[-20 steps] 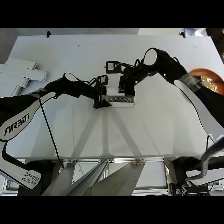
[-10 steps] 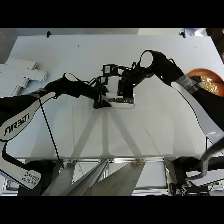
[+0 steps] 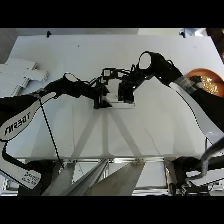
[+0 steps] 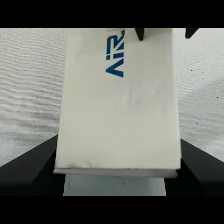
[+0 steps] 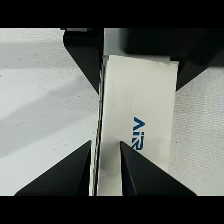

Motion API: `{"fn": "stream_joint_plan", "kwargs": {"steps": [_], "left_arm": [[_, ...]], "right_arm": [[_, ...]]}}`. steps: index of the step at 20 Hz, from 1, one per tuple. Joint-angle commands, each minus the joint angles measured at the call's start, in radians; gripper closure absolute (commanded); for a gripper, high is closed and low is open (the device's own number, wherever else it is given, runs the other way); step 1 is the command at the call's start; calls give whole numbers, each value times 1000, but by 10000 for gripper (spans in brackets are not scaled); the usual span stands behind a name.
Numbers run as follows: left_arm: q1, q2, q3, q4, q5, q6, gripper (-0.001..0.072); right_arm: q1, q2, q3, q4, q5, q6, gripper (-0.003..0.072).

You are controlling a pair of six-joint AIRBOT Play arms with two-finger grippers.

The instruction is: Fold the box and place the chain.

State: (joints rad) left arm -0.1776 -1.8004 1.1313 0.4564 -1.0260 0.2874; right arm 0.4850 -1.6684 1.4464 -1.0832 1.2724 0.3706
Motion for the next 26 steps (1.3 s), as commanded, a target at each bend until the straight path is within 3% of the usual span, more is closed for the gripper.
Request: {"fn": "stream_joint_plan", "kwargs": {"steps": [1, 8, 10, 13, 17, 19, 20, 21, 22, 26], "left_arm": [[1, 0, 0, 1, 1, 0, 429], [1, 0, 0, 1, 1, 0, 429], [1, 0, 0, 1, 1, 0, 429], [1, 0, 0, 1, 1, 0, 429], [1, 0, 0, 1, 1, 0, 429], [1, 0, 0, 1, 1, 0, 429], [1, 0, 0, 1, 1, 0, 429], [1, 0, 0, 1, 1, 0, 429], [1, 0, 0, 1, 1, 0, 429], [1, 0, 0, 1, 1, 0, 429]], "right_arm": [[0, -7, -6, -4, -2, 26, 512], [14, -6, -27, -8, 15, 26, 510], [14, -2, -27, -8, 19, 26, 481], [14, 19, -27, -16, 18, 26, 346], [13, 64, -26, -19, 18, 32, 350], [2, 87, -26, -1, 0, 135, 352], [-15, 89, -26, 35, -7, 217, 359], [-34, 87, -27, 81, -6, 302, 459], [-58, 82, -27, 129, 3, 359, 648], [-117, 30, -42, 313, 26, 393, 677]]}}
